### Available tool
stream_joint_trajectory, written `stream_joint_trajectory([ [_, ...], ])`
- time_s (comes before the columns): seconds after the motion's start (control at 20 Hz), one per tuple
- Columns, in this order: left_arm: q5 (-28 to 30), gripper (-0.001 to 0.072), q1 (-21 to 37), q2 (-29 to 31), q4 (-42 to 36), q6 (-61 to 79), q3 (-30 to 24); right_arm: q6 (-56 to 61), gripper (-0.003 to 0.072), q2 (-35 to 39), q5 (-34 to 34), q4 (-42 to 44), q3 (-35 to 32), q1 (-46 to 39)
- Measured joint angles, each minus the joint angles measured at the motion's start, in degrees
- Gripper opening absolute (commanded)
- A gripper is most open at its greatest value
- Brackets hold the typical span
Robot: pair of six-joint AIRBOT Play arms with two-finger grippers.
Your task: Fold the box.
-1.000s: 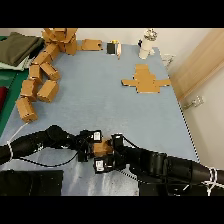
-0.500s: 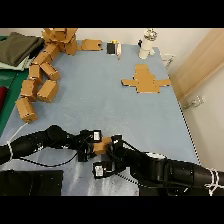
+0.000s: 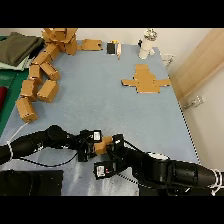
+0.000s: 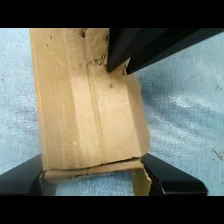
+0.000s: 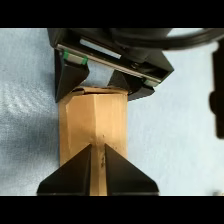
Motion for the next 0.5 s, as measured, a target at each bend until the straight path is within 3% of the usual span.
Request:
stream_joint_trajectory([
  [0.2, -0.07, 0.0607, 0.0, 0.0, 0.0, 0.02, 0.0, 0.0, 0.017, 0.39, -0.33, 0.0, 0.0, 0.0],
  [0.25, -0.07, 0.0607, 0.0, 0.0, 0.0, 0.02, 0.0, 0.0, 0.0231, 0.39, -0.42, 0.07, 0.0, -0.02],
  [0.3, -0.07, 0.0607, 0.0, 0.0, 0.02, 0.02, 0.0, 0.0, 0.0242, 0.42, -0.44, 0.09, 0.0, 0.0],
  [0.5, -0.07, 0.0607, 0.0, 0.0, 0.02, 0.02, 0.0, 0.02, 0.0145, 0.44, -0.39, 0.04, 0.0, -0.02],
])
